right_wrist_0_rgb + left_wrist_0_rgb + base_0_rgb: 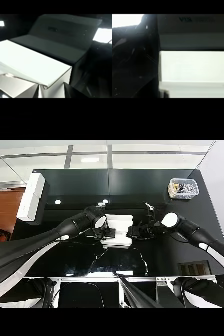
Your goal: Fold the box and place the chain.
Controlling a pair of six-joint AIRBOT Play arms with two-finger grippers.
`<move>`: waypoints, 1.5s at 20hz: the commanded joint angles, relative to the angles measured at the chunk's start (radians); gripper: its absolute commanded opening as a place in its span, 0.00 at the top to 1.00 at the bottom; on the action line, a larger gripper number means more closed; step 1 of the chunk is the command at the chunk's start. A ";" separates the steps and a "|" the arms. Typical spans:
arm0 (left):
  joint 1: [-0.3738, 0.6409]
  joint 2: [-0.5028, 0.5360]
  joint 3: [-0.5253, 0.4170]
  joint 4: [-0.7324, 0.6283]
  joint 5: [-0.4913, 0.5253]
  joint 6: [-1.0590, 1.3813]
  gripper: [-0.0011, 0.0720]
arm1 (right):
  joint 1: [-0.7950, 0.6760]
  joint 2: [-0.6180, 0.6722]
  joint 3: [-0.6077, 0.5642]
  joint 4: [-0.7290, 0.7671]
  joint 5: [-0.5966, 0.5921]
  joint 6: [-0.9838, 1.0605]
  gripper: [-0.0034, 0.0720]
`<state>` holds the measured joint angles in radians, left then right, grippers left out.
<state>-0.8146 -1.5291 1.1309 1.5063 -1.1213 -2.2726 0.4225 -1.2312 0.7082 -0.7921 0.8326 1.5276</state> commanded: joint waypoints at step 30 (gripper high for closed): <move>0.000 0.000 0.000 0.000 0.014 0.002 0.95 | 0.266 -0.213 0.324 -0.653 0.298 0.716 0.56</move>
<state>-0.8146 -1.5291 1.1309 1.5055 -1.1076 -2.2715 0.6838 -1.4395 1.0321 -1.4441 1.1389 2.2337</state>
